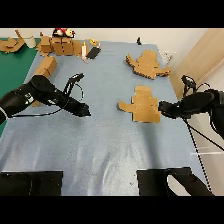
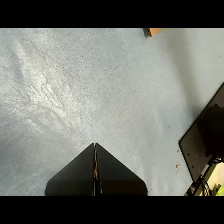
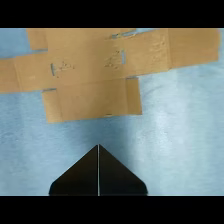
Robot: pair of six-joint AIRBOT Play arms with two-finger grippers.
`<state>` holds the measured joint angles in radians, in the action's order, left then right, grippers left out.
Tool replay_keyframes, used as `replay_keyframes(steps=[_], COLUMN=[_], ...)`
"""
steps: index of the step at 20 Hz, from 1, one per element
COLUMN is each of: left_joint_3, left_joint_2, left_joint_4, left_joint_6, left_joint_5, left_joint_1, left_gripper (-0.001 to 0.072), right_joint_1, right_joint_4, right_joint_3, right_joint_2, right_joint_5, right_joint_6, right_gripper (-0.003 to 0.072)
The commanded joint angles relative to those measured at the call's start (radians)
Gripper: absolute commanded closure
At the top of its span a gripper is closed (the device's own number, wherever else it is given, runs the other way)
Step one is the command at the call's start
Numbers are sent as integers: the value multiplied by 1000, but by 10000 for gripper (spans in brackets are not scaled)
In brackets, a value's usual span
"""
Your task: Fold the box.
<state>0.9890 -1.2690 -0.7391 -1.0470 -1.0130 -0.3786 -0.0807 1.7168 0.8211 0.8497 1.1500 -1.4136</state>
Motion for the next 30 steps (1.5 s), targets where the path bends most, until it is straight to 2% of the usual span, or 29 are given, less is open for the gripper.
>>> replay_keyframes(steps=[1,3,4,5,6,8,10,12,15,17,20,23,26,30], left_joint_3=[1,1,1,1,1,1,1,1,1,1,1,1,1,1], left_joint_2=[-1,-1,-1,-1,-1,-1,-1,-1,-1,-1,-1,-1,-1,-1], left_joint_4=[0,0,0,0,0,0,0,0,0,0,0,0,2,36], left_joint_6=[0,0,0,0,0,0,0,0,0,0,0,0,0,2], left_joint_5=[0,0,0,0,0,0,0,0,26,54,53,53,53,53], left_joint_1=[0,0,0,0,0,0,0,0,-1,-2,-2,-2,-2,-2], left_gripper=[698,698,698,698,698,698,698,698,698,698,698,698,698,698], right_joint_1=[1,0,0,0,0,-21,-95,-198,-337,-400,-455,-459,-459,-459], right_joint_4=[34,34,27,11,-18,-103,-166,-212,-184,-93,126,289,297,344], right_joint_3=[2,2,2,2,2,10,34,78,164,237,321,353,359,359], right_joint_2=[-2,-2,-1,-1,-1,27,105,210,361,467,602,682,745,742], right_joint_5=[19,17,24,29,30,30,30,5,-90,-98,-76,-53,-49,-3], right_joint_6=[3,3,3,2,-6,-5,-7,-43,-123,-213,-370,-512,-521,-586], right_gripper=[683,683,654,447,342,342,210,209,208,208,209,209,209,220])
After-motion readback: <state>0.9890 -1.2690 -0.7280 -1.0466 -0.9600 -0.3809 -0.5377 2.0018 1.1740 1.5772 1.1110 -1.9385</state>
